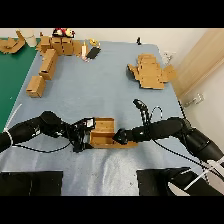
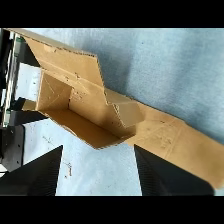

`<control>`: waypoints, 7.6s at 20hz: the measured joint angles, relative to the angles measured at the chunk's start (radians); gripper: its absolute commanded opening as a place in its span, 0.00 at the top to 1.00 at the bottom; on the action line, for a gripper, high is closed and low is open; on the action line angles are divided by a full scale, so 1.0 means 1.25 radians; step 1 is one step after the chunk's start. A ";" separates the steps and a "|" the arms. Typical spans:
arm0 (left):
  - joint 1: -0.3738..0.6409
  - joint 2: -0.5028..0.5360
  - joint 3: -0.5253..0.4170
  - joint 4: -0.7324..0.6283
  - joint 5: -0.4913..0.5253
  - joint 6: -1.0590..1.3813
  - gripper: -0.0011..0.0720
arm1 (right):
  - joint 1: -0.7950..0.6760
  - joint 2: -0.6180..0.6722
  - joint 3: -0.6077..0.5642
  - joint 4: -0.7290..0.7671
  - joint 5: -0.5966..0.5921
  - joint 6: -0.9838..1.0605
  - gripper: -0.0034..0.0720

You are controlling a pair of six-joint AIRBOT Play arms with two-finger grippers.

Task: Fold the box.

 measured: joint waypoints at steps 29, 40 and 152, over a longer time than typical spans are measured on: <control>0.000 -0.003 -0.026 -0.002 0.096 0.026 0.29 | 0.000 -0.018 0.000 0.018 0.059 -0.001 0.95; 0.000 -0.002 -0.026 -0.001 0.095 0.026 0.29 | 0.000 -0.083 0.091 0.065 0.053 -0.046 0.95; 0.000 -0.002 -0.026 0.000 0.095 0.026 0.29 | 0.134 -0.187 0.047 -0.111 0.143 -0.955 0.20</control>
